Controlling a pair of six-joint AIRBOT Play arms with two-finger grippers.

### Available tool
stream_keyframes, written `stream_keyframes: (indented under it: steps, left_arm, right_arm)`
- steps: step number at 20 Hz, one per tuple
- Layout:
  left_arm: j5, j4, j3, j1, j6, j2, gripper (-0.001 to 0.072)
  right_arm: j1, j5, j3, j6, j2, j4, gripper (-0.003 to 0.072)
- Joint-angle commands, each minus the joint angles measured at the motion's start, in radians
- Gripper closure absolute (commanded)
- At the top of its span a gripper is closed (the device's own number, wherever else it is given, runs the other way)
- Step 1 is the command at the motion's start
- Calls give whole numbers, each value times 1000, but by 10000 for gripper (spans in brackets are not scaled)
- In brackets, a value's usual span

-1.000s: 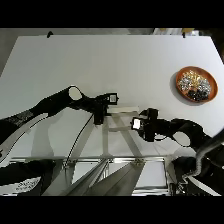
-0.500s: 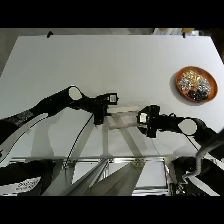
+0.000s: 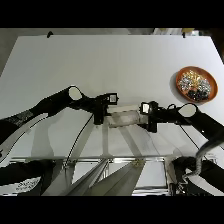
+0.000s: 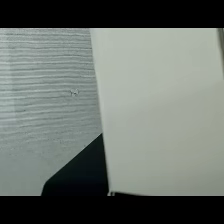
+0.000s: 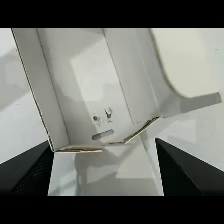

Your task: Fold the box and place the chain.

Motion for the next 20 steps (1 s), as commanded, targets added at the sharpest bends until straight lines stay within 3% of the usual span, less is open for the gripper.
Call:
stream_keyframes:
  steps: [1,14,20]
  left_arm:
    - [0,0,0,0,0,0,698]
    - [0,0,0,0,0,0,698]
    - [0,0,0,0,0,0,698]
  right_arm:
    - [-18,79,50,-61,-76,31,-3]
    - [13,104,50,-88,-140,53,2]
    - [58,114,49,-61,-200,56,47]
